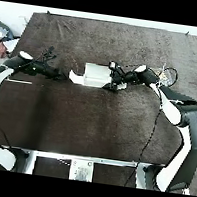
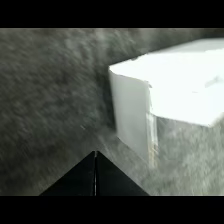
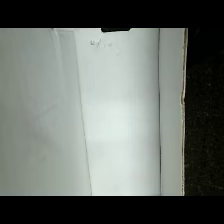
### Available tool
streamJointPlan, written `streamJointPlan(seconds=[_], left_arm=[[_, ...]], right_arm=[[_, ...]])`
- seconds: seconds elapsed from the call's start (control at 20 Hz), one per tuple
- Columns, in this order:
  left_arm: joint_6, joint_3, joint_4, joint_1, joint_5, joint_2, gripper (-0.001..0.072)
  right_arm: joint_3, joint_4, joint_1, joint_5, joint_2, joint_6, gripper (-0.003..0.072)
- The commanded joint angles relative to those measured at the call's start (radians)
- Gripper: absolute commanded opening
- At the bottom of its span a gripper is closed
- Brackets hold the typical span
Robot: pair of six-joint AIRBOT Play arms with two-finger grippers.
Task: Fold the box and place the chain.
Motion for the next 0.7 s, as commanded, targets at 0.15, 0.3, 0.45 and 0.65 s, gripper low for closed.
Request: streamJointPlan(seconds=[0.15,0.3,0.45,0.65], left_arm=[[-0.028,0.093,-0.060,-0.023,-0.017,-0.085,0.0009],[-0.050,0.095,-0.074,-0.053,0.001,-0.095,0.0009],[-0.050,0.096,-0.148,-0.063,-0.002,-0.126,0.0009],[-0.050,0.096,-0.156,-0.070,0.002,-0.134,0.0009]], right_arm=[[0.000,0.002,0.001,0.000,-0.001,0.000,0.0325],[0.000,0.002,0.001,0.000,-0.001,0.000,0.0325],[0.000,0.002,0.001,0.000,-0.001,0.000,0.0326],[0.000,0.002,0.001,0.000,-0.001,0.000,0.0325]])
